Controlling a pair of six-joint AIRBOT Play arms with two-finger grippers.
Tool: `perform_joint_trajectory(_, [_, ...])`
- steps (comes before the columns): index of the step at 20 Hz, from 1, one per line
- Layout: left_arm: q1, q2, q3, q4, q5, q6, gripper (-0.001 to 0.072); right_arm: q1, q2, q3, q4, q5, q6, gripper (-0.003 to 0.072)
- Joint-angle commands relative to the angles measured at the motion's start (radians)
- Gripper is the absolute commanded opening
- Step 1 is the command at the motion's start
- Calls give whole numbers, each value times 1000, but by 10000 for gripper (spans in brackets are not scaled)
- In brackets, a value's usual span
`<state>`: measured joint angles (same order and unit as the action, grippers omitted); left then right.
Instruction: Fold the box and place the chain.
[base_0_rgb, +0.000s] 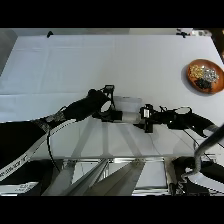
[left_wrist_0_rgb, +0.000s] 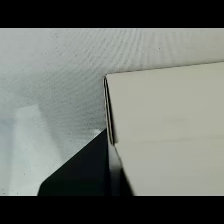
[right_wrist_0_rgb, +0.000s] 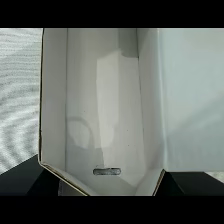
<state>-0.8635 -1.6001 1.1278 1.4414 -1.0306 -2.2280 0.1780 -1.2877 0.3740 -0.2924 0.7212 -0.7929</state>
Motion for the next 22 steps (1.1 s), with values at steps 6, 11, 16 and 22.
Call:
perform_joint_trajectory(6, [0,-3,0,-60,9,-29,435,1,1,0,1,0,3,238])
perform_joint_trajectory(11, [18,9,0,-61,6,-63,333,1,0,0,1,0,3,238])
perform_joint_trajectory(16, [46,9,1,-57,6,-84,334,1,1,0,1,0,3,238])
perform_joint_trajectory(22, [80,-1,48,-64,19,-37,316,1,1,0,1,0,3,238])
